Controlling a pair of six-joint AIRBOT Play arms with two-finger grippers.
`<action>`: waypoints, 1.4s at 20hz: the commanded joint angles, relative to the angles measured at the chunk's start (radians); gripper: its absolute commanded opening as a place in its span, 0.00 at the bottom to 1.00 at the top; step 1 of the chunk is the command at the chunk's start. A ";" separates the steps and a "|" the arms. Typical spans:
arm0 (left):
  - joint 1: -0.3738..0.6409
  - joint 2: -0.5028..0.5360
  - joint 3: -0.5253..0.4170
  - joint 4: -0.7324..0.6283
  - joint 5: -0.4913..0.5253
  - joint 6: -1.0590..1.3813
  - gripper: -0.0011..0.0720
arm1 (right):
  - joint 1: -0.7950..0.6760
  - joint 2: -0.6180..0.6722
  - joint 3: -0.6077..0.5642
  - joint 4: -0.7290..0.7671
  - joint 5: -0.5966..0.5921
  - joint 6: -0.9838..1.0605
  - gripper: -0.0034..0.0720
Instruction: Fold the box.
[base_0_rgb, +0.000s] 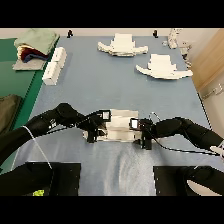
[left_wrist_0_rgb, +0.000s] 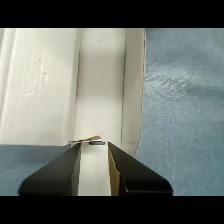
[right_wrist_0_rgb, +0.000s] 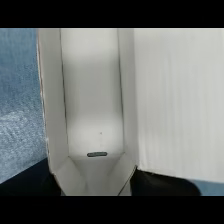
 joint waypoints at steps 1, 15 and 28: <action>0.046 0.019 0.000 0.074 0.005 -0.001 0.43 | 0.000 0.000 0.001 0.000 -0.001 0.001 0.73; 0.017 0.069 -0.020 0.105 -0.107 -0.040 0.60 | 0.000 0.000 0.001 -0.002 -0.001 0.001 0.73; -0.081 0.012 -0.020 -0.090 0.083 -0.026 0.07 | 0.000 0.000 0.001 -0.002 -0.001 0.001 0.73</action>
